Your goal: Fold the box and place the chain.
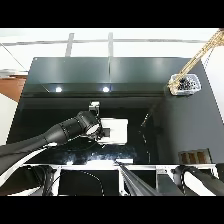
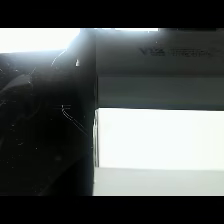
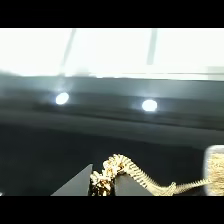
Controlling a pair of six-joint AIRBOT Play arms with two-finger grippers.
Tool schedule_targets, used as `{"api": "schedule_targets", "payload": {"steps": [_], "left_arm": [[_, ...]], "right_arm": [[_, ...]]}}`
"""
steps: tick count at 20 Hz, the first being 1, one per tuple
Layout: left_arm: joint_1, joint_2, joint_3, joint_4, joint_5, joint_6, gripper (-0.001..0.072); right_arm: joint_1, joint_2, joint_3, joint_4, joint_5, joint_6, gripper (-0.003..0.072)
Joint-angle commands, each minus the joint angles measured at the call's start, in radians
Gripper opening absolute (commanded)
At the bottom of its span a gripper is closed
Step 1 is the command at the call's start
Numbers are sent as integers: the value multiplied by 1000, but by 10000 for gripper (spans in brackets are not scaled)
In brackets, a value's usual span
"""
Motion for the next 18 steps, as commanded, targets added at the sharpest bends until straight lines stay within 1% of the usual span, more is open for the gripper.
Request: {"api": "schedule_targets", "payload": {"steps": [1, 4, 6, 9, 11, 13, 15, 18], "left_arm": [[1, 0, 0, -1, -1, 0, 30], [1, 0, 0, 0, -3, 0, 31], [1, 0, 0, 0, -1, 0, 30], [0, 0, 0, 0, -2, 0, 31], [0, 0, 0, 0, -2, 0, 31], [0, 0, 0, 0, -2, 0, 31], [0, 0, 0, -1, -2, 0, 31], [0, 0, 0, -1, -3, 0, 31]], "right_arm": [[119, 102, -77, 7, 80, -50, 41], [236, 150, -143, 8, 131, -69, 41], [309, 156, -180, 11, 175, -69, 41], [417, 156, -255, 33, 184, -71, 41], [467, 156, -306, 92, 182, -88, 41], [507, 154, -346, 146, 158, -105, 41], [541, 151, -378, 203, 100, -122, 41], [577, 137, -393, 290, 32, -156, 41]]}}
